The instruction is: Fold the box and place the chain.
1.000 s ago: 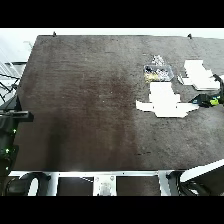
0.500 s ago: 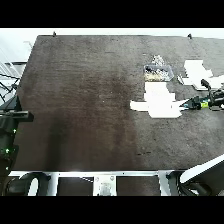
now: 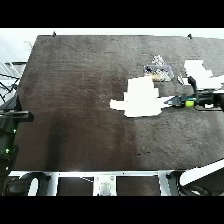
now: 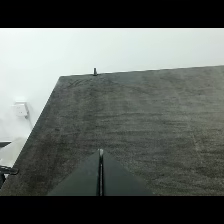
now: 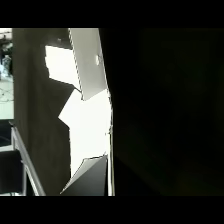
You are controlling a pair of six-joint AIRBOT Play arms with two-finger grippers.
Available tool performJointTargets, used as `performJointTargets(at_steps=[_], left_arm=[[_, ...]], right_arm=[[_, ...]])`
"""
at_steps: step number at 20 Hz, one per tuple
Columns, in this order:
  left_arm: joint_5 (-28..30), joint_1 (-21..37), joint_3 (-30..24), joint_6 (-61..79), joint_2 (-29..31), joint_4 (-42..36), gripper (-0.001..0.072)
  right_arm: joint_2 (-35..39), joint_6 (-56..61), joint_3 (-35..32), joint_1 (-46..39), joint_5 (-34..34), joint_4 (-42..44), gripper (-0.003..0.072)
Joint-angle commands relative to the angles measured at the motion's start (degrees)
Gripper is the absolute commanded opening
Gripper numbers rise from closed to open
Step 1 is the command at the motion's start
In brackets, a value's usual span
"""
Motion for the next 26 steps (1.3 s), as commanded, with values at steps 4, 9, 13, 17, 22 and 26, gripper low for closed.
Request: performJointTargets(at_steps=[4, 9, 13, 17, 22, 26], left_arm=[[0.0, 0.0, 0.0, 0.0, 0.0, 0.0, 0.002], [0.0, 0.0, 0.0, 0.0, 0.0, 0.0, 0.002], [0.0, 0.0, 0.0, 0.0, 0.0, 0.0, 0.002], [0.1, 0.0, 0.0, 0.0, 0.0, 0.0, 0.002], [-0.5, 0.0, 0.0, 0.0, 0.0, 0.0, 0.002], [-0.6, 0.0, 0.0, 0.0, 0.0, 0.0, 0.002]], right_arm=[[8.3, 0.9, -10.6, 18.2, -17.7, 17.3, 0.0007], [8.1, 1.1, -6.6, 29.7, -33.9, 12.7, 0.0007], [5.6, 1.3, -3.4, 30.6, -34.4, 10.8, 0.0007], [4.7, 1.4, -3.4, 31.0, -34.6, 10.7, 0.0007], [4.5, 3.3, -3.4, 31.0, -35.3, 10.6, 0.0007], [3.9, 5.1, -3.4, 31.0, -35.5, 8.5, 0.0007]])
